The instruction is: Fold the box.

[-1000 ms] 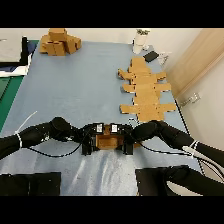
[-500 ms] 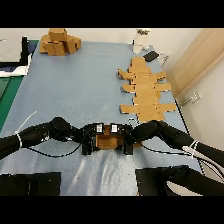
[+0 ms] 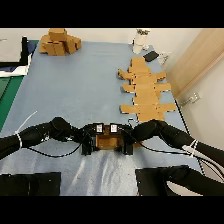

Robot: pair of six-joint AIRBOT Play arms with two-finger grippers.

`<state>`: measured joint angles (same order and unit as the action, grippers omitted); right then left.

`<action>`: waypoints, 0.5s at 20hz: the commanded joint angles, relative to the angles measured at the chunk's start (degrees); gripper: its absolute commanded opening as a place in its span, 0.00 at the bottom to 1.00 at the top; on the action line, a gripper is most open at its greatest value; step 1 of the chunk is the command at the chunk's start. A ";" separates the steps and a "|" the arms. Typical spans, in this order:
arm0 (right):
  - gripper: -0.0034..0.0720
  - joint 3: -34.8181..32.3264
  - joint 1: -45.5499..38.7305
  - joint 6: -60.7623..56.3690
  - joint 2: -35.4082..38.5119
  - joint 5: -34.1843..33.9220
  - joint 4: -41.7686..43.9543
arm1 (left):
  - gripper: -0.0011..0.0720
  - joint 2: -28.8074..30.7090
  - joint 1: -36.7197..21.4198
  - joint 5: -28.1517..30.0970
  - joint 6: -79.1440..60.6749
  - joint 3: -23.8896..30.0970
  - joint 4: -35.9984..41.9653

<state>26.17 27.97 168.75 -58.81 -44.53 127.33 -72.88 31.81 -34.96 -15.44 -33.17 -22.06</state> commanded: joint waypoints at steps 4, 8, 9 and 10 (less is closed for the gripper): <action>1.00 3.93 -1.20 -3.15 0.70 -19.91 -3.89 | 0.73 0.02 0.00 0.02 0.07 -0.04 -0.02; 1.00 4.74 -1.22 -18.32 3.21 -24.87 -7.34 | 0.73 0.02 0.00 0.00 0.07 -0.04 -0.02; 1.00 5.20 -1.22 -23.87 4.48 -25.20 -9.97 | 0.73 0.00 0.00 0.00 0.07 -0.04 -0.02; 1.00 5.70 -1.22 -27.28 5.88 -24.79 -12.72 | 0.73 0.02 -0.02 0.02 0.07 -0.04 -0.02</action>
<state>30.76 26.79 154.19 -55.40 -65.52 120.38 -72.90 31.86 -35.42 -15.57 -33.17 -22.24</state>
